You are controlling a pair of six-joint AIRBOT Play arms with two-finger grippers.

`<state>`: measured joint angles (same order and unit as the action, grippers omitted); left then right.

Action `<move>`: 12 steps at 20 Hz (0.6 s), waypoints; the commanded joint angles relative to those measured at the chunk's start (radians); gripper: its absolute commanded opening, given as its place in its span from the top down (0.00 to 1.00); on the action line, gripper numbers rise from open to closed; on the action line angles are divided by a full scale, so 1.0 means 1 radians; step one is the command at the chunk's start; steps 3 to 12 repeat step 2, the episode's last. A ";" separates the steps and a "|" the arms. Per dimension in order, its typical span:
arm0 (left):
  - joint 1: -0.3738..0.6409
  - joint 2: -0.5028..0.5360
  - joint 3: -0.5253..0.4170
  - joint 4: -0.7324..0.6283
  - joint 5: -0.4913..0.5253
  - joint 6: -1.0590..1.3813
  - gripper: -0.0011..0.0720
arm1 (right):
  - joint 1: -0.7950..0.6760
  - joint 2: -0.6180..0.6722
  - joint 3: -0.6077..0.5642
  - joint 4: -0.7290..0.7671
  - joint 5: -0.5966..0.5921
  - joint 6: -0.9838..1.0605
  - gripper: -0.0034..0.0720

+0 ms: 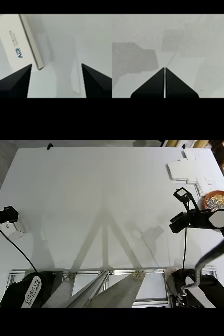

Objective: Fold the box and place the chain.

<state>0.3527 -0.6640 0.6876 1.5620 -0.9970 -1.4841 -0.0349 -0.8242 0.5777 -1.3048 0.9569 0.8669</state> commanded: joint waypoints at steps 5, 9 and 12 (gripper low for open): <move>-0.043 0.039 0.000 -0.002 -0.003 -0.009 0.04 | -0.001 -0.001 0.000 0.000 0.000 0.000 0.93; -0.043 0.039 0.000 -0.002 -0.003 -0.009 0.04 | -0.001 -0.001 0.000 0.000 0.000 0.000 0.93; -0.043 0.039 0.000 -0.002 -0.003 -0.009 0.04 | -0.001 -0.001 0.000 0.000 0.000 0.000 0.93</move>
